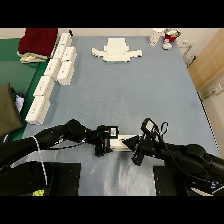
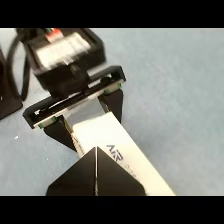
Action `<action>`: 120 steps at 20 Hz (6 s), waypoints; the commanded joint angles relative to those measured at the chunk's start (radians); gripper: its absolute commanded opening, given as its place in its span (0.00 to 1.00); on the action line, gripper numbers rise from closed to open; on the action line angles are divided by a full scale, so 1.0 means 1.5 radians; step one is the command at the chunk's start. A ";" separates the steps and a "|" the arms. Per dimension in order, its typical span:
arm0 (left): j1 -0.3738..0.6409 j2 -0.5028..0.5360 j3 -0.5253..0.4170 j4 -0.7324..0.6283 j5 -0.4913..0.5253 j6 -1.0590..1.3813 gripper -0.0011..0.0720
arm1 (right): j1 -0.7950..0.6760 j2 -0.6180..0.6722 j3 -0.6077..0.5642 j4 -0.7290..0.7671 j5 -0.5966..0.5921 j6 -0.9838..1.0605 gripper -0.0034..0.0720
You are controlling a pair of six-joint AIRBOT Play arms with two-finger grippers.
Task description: Fold the box.
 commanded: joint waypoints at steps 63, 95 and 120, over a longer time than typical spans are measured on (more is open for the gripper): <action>0.022 0.010 0.002 0.005 0.017 -0.089 0.64 | -0.386 -0.485 0.534 -0.253 -0.604 0.237 0.05; 0.602 -0.229 0.317 0.269 0.138 -0.632 0.64 | -0.386 -0.485 0.534 -0.253 -0.604 0.238 0.05; 0.586 -0.379 0.511 0.274 0.141 -0.623 0.64 | -0.386 -0.485 0.534 -0.253 -0.604 0.238 0.05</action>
